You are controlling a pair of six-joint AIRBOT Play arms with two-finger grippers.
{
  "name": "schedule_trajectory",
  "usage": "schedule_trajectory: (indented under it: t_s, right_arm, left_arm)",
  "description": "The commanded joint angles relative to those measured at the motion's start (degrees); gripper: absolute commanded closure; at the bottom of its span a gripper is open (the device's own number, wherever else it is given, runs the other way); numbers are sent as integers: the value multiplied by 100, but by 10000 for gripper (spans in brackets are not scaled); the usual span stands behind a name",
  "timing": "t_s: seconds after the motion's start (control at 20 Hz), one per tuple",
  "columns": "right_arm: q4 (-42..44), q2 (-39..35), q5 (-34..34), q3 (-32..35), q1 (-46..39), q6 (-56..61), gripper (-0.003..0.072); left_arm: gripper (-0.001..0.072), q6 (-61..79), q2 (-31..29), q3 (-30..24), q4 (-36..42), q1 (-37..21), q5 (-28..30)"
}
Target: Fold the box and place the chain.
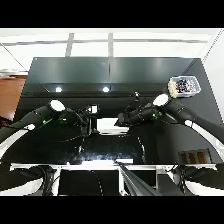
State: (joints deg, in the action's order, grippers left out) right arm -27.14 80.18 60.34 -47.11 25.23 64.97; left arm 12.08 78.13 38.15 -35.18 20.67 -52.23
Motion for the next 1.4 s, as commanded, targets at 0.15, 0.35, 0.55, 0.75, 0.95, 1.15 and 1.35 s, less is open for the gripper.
schedule_trajectory:
  t_s: [0.15, 0.35, 0.55, 0.75, 0.95, 1.15, 1.35]
  right_arm:
    - [308, -732, 619, -190, -776, -138, 661]
    - [289, -1244, 769, -192, -1456, -136, 662]
    - [197, -1598, 1261, -192, -1987, -136, 662]
    - [-225, -1847, 1303, -192, -2299, -90, 662]
    - [-310, -1893, 1279, -192, -2404, -92, 661]
    - [-409, -1893, 1091, -192, -2404, -92, 661]
    - [-470, -1893, 997, -192, -2404, -92, 661]
  left_arm:
    - [240, 15, 0, 2, -35, 2, 4]
    - [54, 4, -9, 4, -35, 0, 105]
    - [-11, -540, -365, 13, -540, -4, 96]
    - [-11, -1738, -1250, 13, -1661, -9, 22]
    - [-11, -2173, -2022, 13, -1755, 17, -363]
    - [-11, -2184, -1947, 13, -800, 254, 269]
    - [-9, -1952, -1392, 70, -177, 981, 1244]
